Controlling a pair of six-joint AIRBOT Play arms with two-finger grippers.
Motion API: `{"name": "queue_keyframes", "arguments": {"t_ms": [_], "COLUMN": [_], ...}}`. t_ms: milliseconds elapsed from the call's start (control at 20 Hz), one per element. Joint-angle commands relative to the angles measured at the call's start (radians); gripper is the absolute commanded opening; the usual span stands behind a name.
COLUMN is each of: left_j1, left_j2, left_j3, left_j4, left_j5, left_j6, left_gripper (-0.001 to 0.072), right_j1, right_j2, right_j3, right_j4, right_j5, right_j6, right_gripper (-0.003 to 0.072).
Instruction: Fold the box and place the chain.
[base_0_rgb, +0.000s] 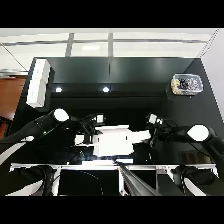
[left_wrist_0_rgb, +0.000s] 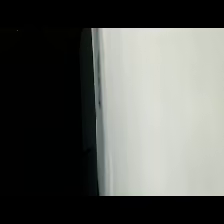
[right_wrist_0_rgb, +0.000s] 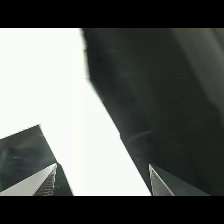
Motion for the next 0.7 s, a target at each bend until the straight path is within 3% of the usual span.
{"name": "queue_keyframes", "arguments": {"t_ms": [0, 400, 650], "left_j1": [0.000, 0.000, 0.000], "left_j2": [-0.001, -0.001, -0.001], "left_j3": [0.002, 0.002, 0.002], "left_j4": [0.013, 0.010, 0.010], "left_j5": [-0.003, 0.000, 0.000], "left_j6": [0.002, -0.002, -0.002], "left_gripper": [0.0027, 0.0027, 0.0027], "right_j1": [0.093, 0.278, 0.292], "right_j2": [-0.073, -0.131, -0.164], "right_j3": [-0.002, -0.002, -0.001], "right_j4": [0.006, 0.032, 0.060], "right_j5": [0.011, -0.039, -0.084], "right_j6": [-0.088, -0.175, -0.214], "right_gripper": [0.0703, 0.0702, 0.0702]}}
